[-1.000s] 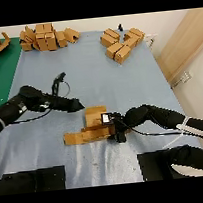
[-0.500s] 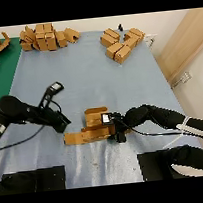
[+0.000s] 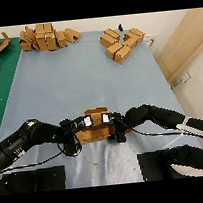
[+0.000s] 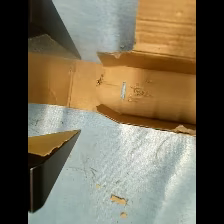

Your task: Fold the box.

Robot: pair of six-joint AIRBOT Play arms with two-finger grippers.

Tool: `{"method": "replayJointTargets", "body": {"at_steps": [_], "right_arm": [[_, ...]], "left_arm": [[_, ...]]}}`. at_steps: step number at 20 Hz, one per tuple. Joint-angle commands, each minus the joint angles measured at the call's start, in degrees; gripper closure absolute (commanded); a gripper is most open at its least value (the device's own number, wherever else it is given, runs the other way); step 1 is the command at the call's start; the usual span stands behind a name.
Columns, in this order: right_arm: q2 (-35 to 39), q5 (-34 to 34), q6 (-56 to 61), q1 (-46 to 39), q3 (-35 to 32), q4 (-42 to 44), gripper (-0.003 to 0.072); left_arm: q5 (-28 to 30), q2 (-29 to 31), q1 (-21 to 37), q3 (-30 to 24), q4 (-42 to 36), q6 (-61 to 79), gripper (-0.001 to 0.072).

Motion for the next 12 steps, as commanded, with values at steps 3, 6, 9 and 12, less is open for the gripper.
{"method": "replayJointTargets", "body": {"at_steps": [3, 6, 9, 12], "right_arm": [[0.0, 0.0, 0.0, 0.0, 0.0, 0.0, 0.0121], [0.0, 0.0, 0.0, 0.0, 0.0, 0.0, 0.0121], [0.0, 0.0, 0.0, 0.0, 0.0, 0.0, 0.0121], [0.0, 0.0, 0.0, 0.0, 0.0, 0.0, 0.0121]], "left_arm": [[5.5, -2.4, -1.9, -0.3, 0.9, 1.0, 0.0044], [5.5, -2.4, -1.9, -0.3, 0.4, 1.7, 0.0044], [5.6, -2.5, -1.9, -0.4, -1.0, 1.7, 0.0045], [5.7, -2.5, -1.9, -0.4, -1.1, 1.7, 0.0045]]}}
